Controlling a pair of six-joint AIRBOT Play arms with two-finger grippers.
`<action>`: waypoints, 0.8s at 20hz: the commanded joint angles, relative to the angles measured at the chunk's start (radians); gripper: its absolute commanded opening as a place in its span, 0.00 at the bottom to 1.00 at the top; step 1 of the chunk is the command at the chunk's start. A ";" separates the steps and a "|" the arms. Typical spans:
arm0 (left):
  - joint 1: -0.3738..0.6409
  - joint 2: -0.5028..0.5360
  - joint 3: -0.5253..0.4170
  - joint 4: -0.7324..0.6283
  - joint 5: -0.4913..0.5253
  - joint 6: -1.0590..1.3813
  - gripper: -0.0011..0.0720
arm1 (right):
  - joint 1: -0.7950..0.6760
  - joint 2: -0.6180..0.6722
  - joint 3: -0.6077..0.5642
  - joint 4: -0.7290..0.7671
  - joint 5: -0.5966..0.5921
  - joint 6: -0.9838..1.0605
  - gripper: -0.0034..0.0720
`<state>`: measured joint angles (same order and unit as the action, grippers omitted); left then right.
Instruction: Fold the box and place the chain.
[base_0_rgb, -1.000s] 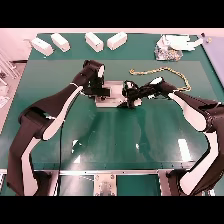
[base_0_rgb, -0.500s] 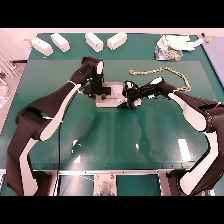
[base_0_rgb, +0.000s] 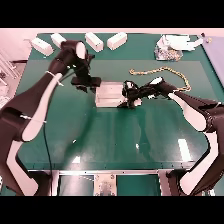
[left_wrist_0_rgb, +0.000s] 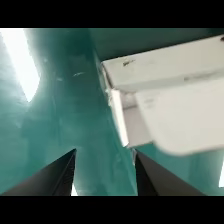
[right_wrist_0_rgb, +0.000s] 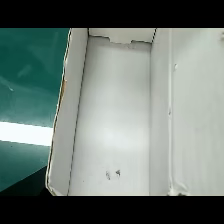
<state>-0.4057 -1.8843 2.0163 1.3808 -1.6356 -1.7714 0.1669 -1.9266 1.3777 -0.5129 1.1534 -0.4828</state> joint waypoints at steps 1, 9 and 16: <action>0.084 0.037 0.000 -0.090 -0.035 0.270 0.59 | 0.000 0.000 0.001 0.000 0.000 0.000 0.82; 0.237 0.035 -0.087 -0.282 0.014 0.315 0.59 | 0.000 0.000 0.001 0.000 0.000 0.000 0.82; 0.254 0.033 -0.337 -0.444 0.289 0.954 1.00 | 0.000 0.000 0.001 0.000 0.000 0.000 0.82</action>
<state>-0.1581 -1.8507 1.7733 0.9798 -1.4597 -1.1854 0.1669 -1.9266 1.3777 -0.5125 1.1530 -0.4828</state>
